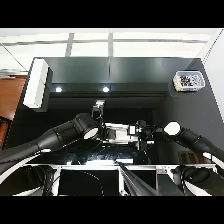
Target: Fold the box and place the chain.
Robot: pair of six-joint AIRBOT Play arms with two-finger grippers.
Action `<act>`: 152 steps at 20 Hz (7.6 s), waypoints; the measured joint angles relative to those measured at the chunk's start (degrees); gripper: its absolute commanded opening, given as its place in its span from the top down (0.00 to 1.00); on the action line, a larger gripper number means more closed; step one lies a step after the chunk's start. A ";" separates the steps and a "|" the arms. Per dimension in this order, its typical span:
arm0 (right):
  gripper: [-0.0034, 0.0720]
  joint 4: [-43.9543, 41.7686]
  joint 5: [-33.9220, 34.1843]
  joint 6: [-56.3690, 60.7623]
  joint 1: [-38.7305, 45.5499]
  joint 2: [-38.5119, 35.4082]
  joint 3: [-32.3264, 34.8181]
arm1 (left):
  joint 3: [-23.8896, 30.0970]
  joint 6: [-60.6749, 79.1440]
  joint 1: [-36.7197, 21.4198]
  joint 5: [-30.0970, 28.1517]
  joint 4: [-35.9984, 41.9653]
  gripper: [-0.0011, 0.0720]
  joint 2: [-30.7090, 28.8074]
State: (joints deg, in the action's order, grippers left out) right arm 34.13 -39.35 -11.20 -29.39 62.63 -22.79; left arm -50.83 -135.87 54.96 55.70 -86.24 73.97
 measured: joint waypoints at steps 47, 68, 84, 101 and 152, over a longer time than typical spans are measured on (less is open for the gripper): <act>0.39 -0.02 -0.02 0.00 0.00 0.00 0.00 | -6.95 -4.31 -0.24 7.19 -3.23 0.61 8.90; 0.39 0.07 0.59 0.00 0.00 0.00 0.00 | -6.95 -5.62 -1.07 6.60 -1.75 0.95 9.77; 0.01 5.16 0.11 8.22 1.07 -2.32 -0.72 | -6.97 -3.32 -1.60 6.08 -1.33 0.95 9.79; 0.70 8.48 -2.82 3.91 5.25 -5.42 -1.51 | -6.97 -0.33 -3.89 4.66 -1.81 0.95 9.79; 0.90 9.11 -26.43 76.67 41.29 1.79 1.36 | -6.97 -0.15 -3.93 6.29 -1.55 0.95 9.79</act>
State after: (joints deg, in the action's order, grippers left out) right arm 43.24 -65.78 65.47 11.90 64.42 -21.43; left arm -57.80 -136.03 51.03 62.00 -87.79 83.77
